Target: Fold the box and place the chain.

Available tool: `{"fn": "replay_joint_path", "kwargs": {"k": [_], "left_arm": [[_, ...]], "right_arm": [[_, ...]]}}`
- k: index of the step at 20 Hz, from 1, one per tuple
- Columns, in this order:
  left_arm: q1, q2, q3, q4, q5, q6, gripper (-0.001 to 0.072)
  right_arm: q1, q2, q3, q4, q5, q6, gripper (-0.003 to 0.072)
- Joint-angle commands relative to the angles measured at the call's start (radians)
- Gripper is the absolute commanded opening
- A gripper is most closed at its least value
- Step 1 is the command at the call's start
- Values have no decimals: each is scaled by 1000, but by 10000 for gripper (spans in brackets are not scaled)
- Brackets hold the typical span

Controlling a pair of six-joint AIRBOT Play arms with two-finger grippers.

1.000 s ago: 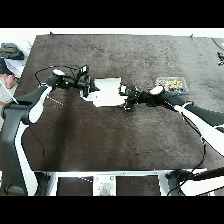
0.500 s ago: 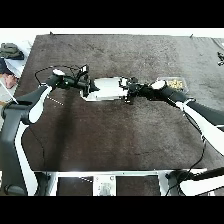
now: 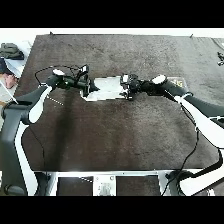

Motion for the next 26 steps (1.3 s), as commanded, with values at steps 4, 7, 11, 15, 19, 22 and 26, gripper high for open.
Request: {"fn": "replay_joint_path", "kwargs": {"k": [4, 7, 11, 15, 19, 22, 26], "left_arm": [[-1, 0, 1, 0, -1, 0, 13], [-1, 0, 1, 0, -1, 0, 12], [0, 0, 1, 0, -1, 0, 13], [0, 0, 1, 0, -1, 0, 13], [0, 0, 1, 0, -1, 0, 13], [-1, 0, 1, 0, -1, 0, 13], [0, 0, 1, 0, -1, 0, 13]], "right_arm": [[-40, -98, 129, -55, 146, 106, 581], [-51, -135, 196, -78, 229, 140, 581], [-51, -199, 298, -110, 307, 184, 580], [-51, -269, 393, -124, 415, 231, 581], [-51, -303, 426, -135, 474, 236, 580], [-52, -321, 428, -149, 493, 254, 578], [-52, -336, 431, -150, 500, 254, 560]]}}
